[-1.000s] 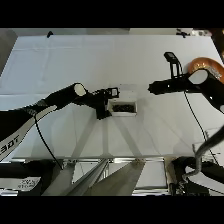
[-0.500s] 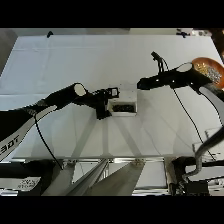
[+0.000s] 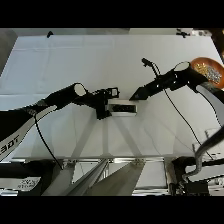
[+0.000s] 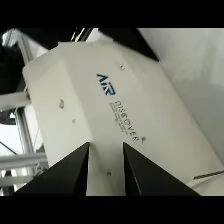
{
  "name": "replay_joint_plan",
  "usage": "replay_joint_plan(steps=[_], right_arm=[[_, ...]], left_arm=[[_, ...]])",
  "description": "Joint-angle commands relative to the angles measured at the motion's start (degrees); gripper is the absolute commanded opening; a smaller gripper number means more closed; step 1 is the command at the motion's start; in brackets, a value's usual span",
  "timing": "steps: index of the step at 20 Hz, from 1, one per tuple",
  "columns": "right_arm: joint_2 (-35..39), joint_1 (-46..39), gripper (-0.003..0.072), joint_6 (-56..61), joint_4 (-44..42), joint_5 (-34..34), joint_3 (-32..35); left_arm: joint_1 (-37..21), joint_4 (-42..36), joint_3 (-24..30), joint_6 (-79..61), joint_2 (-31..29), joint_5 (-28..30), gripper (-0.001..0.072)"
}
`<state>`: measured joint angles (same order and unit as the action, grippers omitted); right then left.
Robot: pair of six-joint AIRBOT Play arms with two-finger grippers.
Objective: Fold the box and place the chain.
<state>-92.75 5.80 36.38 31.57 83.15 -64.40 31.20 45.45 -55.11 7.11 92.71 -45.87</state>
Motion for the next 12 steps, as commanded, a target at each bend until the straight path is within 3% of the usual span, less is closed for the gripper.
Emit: replay_joint_plan(steps=[1,5,8,9,12], right_arm=[[2.12,0.57,0.024,-0.96,3.91,1.75,-0.11],[9.73,2.56,0.024,-2.73,10.84,-1.4,-0.11],[13.62,8.94,0.0248,-2.97,24.3,-11.26,-0.11],[13.77,11.23,0.0288,-2.36,28.04,-14.21,-0.11],[13.75,16.76,0.0301,-1.66,32.65,-20.79,-0.11]], left_arm=[[-0.04,0.02,0.0,-0.02,0.0,0.0,0.0212],[-0.04,0.04,0.0,-0.02,0.0,-0.02,0.0212],[-0.04,0.02,0.0,-0.02,0.0,-0.02,0.0212],[-0.04,0.02,0.0,-0.02,0.0,0.0,0.0212],[-0.04,0.02,0.0,-0.02,0.0,-0.02,0.0212]])
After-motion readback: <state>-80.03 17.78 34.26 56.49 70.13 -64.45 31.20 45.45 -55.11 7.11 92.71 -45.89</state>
